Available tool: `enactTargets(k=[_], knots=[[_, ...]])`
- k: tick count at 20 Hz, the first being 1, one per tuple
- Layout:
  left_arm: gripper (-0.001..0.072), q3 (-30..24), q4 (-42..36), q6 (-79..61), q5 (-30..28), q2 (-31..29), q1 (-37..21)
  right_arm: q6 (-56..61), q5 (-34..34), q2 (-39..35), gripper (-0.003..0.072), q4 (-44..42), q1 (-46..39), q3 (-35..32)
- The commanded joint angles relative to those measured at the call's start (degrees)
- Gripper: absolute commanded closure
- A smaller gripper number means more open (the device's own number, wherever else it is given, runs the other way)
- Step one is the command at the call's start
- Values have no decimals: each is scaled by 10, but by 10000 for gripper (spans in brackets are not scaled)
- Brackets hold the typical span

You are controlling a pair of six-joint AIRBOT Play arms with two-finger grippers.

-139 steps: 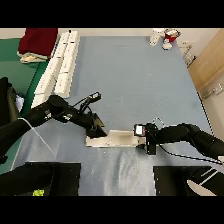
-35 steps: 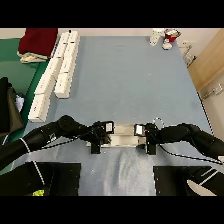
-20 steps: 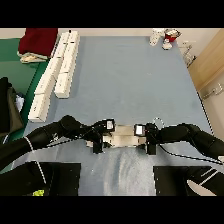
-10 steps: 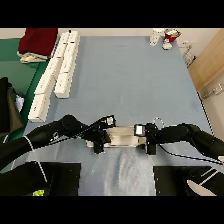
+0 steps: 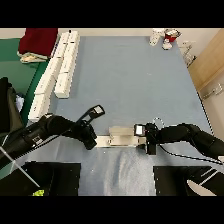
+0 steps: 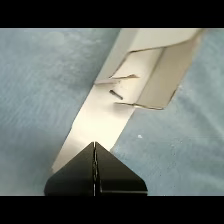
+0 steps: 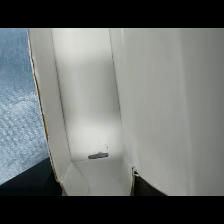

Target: Fold the box.

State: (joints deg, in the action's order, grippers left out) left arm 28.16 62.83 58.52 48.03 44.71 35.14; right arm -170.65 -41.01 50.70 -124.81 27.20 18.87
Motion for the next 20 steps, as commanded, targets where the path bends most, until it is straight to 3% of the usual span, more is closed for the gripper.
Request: enactTargets(k=[1, 4, 7, 10, 13, 17, 20], knots=[[698, 1, 107, 249, 77, -60, -71, 0, 0, 0, 232, 0, 1, 0], [698, -9, 89, 285, 148, -62, -169, 0, 0, 0, 232, 0, 1, 0], [698, -48, 13, 277, 130, -61, -198, 0, 0, 0, 232, 0, 1, 0], [697, -102, -90, 259, 60, -61, -176, 0, 0, 0, 232, 0, 1, 0], [697, -138, -136, 259, -19, -57, -132, 0, 0, 0, 232, 0, 1, 0], [697, -145, -184, 258, -94, -39, -70, 0, 0, 0, 232, 0, 1, 0], [698, -142, -245, 218, -115, -40, -44, 0, 0, 0, 232, 0, 1, 0]])
